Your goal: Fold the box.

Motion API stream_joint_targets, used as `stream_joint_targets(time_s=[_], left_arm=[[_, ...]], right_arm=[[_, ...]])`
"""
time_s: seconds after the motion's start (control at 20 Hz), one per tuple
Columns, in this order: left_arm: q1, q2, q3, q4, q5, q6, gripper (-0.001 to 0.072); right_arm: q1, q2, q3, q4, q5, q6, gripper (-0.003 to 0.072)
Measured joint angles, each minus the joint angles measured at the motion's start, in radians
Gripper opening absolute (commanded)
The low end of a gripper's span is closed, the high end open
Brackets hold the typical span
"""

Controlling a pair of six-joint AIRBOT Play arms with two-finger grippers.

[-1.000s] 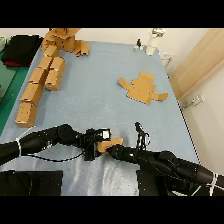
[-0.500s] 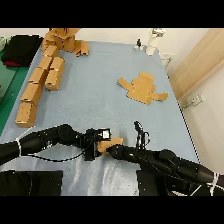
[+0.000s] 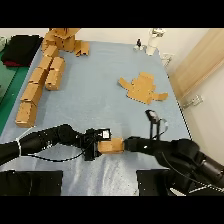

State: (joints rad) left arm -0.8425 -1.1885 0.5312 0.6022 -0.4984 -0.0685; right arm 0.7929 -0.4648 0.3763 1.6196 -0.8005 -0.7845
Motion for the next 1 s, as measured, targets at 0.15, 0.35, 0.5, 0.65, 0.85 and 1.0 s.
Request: stream_joint_targets(time_s=[0.15,0.35,0.5,0.65,0.85,1.0], left_arm=[[0.0,0.0,0.0,0.0,0.0,0.0,0.0474],[0.0,0.0,0.0,-0.005,0.007,0.0,0.0474],[0.0,0.0,0.0,-0.012,0.013,0.0,0.0473],[0.0,0.0,0.0,-0.017,0.018,-0.002,0.0473],[0.008,0.008,0.01,-0.001,0.022,-0.037,0.0473],[0.065,0.068,0.038,0.088,0.016,-0.217,0.0473]], right_arm=[[-0.069,0.011,0.068,-0.133,-0.208,0.044,0.0003],[-0.101,0.014,0.105,-0.188,-0.311,0.071,0.0003],[-0.109,0.014,0.114,-0.206,-0.337,0.093,0.0003],[-0.113,0.014,0.117,-0.218,-0.348,0.118,0.0003],[-0.113,0.014,0.119,-0.235,-0.353,0.153,0.0003],[-0.113,0.014,0.119,-0.247,-0.356,0.169,0.0003]])
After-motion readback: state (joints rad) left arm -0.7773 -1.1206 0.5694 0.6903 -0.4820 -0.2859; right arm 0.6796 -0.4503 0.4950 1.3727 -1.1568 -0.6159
